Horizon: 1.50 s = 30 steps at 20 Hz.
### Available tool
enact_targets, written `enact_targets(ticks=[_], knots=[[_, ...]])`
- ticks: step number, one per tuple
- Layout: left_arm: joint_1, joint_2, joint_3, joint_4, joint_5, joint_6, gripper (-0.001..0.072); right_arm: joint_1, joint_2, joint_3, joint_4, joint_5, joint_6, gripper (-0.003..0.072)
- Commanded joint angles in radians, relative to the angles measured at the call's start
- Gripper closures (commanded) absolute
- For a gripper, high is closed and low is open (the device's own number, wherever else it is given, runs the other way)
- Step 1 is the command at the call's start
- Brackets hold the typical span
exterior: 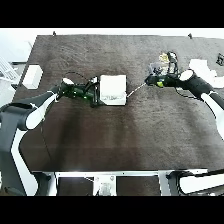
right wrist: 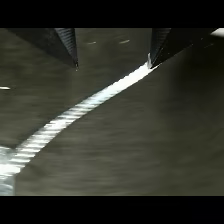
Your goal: Fold the box and place the chain.
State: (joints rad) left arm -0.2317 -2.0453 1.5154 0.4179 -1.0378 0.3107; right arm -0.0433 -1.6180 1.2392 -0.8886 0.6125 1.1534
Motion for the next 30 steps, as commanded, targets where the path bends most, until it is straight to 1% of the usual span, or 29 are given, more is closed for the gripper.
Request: enact_targets(ticks=[1,3,8,11,12,15,16,19,20,22,24,27,30], knots=[[0.0,0.0,0.0,0.0,0.001,0.0,0.0294,-0.081,-0.119,0.061,0.164,0.006,-0.127,0.0147],[0.0,0.0,0.0,0.0,0.001,0.0,0.0294,-0.085,-0.195,0.137,0.172,0.019,-0.135,0.0147],[0.0,0.0,0.0,0.0,0.001,0.0,0.0294,-0.095,-0.349,0.344,0.189,0.148,-0.145,0.0147],[0.0,0.0,0.0,0.0,0.002,0.0,0.0294,-0.11,-0.385,0.407,0.199,0.224,-0.153,0.0149],[0.0,0.0,0.0,0.0,0.002,0.0,0.0294,-0.117,-0.394,0.416,0.201,0.233,-0.166,0.0162],[0.0,0.0,0.0,0.0,0.001,0.0,0.0294,-0.121,-0.442,0.431,0.201,0.231,-0.174,0.0275],[0.0,0.0,0.0,0.0,0.001,0.0,0.0294,-0.119,-0.465,0.444,0.208,0.232,-0.191,0.0343],[0.0,0.0,0.0,0.0,0.001,0.0,0.0294,-0.129,-0.473,0.451,0.212,0.231,-0.206,0.064],[0.0,0.0,0.0,0.0,0.001,0.0,0.0294,-0.129,-0.471,0.453,0.219,0.234,-0.206,0.0682],[0.0,0.0,0.0,0.0,0.001,0.0,0.0294,-0.128,-0.449,0.453,0.237,0.243,-0.203,0.0683],[0.0,0.0,0.0,0.0,0.001,0.0,0.0294,-0.126,-0.399,0.453,0.269,0.288,-0.183,0.0684],[0.0,0.0,0.0,0.0,0.0,0.0,0.0294,-0.105,-0.269,0.452,0.264,0.336,-0.14,0.0686],[0.0,0.0,0.0,0.0,0.0,0.0,0.0294,-0.06,-0.093,0.452,0.227,0.332,-0.14,0.0686]])
